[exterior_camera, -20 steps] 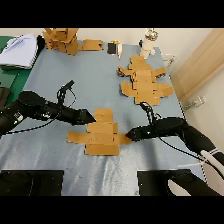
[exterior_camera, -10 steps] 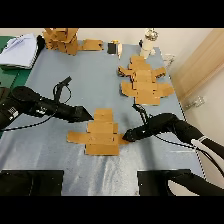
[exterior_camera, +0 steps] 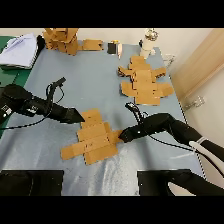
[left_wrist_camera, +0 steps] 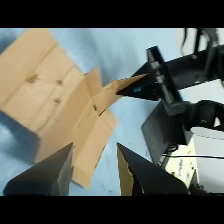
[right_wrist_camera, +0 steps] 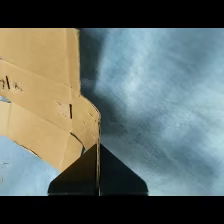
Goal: Fold the box.
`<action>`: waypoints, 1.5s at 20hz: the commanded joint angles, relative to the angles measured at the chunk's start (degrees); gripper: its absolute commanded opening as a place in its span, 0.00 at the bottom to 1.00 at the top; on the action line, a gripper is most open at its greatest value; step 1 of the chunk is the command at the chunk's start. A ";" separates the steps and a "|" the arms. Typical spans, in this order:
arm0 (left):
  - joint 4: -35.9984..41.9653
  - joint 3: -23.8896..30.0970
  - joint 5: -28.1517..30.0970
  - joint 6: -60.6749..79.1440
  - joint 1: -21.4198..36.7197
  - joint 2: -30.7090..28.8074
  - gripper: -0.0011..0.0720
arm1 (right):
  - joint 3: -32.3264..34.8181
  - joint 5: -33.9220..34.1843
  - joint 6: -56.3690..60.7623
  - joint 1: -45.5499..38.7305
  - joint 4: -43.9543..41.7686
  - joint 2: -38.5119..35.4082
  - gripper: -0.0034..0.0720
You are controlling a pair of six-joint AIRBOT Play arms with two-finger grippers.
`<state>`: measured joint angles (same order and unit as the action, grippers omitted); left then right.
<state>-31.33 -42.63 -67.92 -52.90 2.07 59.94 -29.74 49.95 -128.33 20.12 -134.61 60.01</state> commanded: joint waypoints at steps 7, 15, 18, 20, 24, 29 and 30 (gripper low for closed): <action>-8.24 3.02 -0.09 2.45 6.45 0.59 0.61 | 8.92 -16.13 2.38 10.73 0.46 -8.15 0.05; 9.27 5.25 4.79 14.91 2.34 15.06 0.80 | 8.92 -17.53 3.41 11.43 0.63 -8.17 0.05; 14.91 3.93 3.65 19.54 -0.11 20.37 0.80 | 8.92 -17.31 3.41 11.43 0.66 -8.17 0.05; 17.99 3.19 2.82 22.14 -0.66 21.51 0.65 | 8.92 -17.11 3.48 11.43 0.66 -8.17 0.05; 17.59 2.80 0.85 22.71 -0.55 21.49 0.47 | 8.92 -17.11 3.85 11.41 0.72 -8.17 0.05; 17.09 2.80 -0.24 23.78 -0.55 21.49 0.41 | 8.92 -17.11 3.85 11.41 1.33 -8.17 0.05; 16.65 2.82 -0.33 23.78 -0.55 21.49 0.41 | 8.92 -17.11 3.85 11.41 1.40 -8.17 0.05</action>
